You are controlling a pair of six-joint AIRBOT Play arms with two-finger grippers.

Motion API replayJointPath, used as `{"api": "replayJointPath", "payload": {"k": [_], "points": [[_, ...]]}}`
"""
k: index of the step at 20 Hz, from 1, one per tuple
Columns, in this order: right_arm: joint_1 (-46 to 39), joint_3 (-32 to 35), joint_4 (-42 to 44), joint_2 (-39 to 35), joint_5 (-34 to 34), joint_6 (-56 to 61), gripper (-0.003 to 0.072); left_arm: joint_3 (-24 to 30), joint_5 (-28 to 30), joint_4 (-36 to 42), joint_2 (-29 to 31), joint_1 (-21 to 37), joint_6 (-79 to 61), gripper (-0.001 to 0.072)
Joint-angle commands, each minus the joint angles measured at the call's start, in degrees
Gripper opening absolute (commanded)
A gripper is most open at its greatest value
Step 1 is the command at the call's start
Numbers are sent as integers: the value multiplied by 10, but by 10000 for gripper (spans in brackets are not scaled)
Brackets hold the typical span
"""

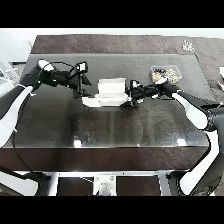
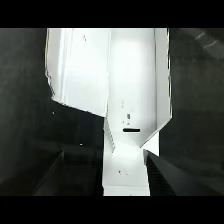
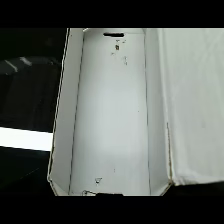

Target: Fold the box and place the chain.

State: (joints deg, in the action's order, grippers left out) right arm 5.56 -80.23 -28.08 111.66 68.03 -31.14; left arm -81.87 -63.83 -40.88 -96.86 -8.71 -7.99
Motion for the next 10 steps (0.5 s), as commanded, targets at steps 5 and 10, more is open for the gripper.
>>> {"api": "replayJointPath", "payload": {"k": [5, 10], "points": [[0, 0, 0, 0, 0, 0, 591, 2, 16, -22, -37, -10, 15, 569], [0, 0, 0, 0, 0, 0, 591, 2, 12, 2, -61, -14, -2, 569]]}}
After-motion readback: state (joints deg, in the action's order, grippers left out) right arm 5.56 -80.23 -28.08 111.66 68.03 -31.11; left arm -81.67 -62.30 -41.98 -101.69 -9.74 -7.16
